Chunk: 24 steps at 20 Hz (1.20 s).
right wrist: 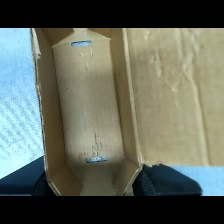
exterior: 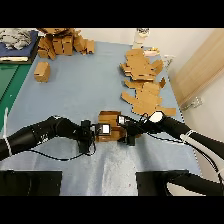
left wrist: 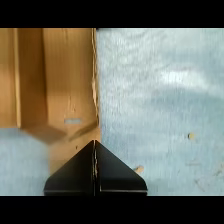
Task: Fold the box.
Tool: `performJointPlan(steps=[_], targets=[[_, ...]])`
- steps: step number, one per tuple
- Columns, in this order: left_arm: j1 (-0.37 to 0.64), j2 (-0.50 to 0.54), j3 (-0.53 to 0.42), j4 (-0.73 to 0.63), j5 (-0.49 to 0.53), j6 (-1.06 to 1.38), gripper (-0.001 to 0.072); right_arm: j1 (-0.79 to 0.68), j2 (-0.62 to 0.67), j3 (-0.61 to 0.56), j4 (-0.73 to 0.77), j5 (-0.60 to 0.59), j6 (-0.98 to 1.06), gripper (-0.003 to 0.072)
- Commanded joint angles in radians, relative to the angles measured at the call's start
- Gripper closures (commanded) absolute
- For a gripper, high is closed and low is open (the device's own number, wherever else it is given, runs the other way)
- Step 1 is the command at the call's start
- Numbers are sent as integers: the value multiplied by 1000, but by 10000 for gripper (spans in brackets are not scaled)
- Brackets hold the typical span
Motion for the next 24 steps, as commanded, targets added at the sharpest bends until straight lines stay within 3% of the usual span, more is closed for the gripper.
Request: performJointPlan(steps=[1,5,7,8,14,21,23,24], targets=[[2,14,0,175,-66,-200,696,0,0,0,-4,0,0,94],[7,14,0,178,29,-203,694,0,0,0,-4,0,0,94],[7,11,1,177,102,-200,320,0,0,0,-4,0,0,94],[7,11,3,177,114,-199,377,0,0,0,-5,0,0,94],[5,1,3,145,116,-171,382,0,0,0,-6,-1,0,94],[5,-22,6,-48,113,-1,384,0,0,0,-19,-4,0,94],[5,-24,15,-49,113,0,488,0,0,0,-19,-4,0,94],[5,-28,21,-51,113,8,488,0,0,0,-19,-4,0,94]])
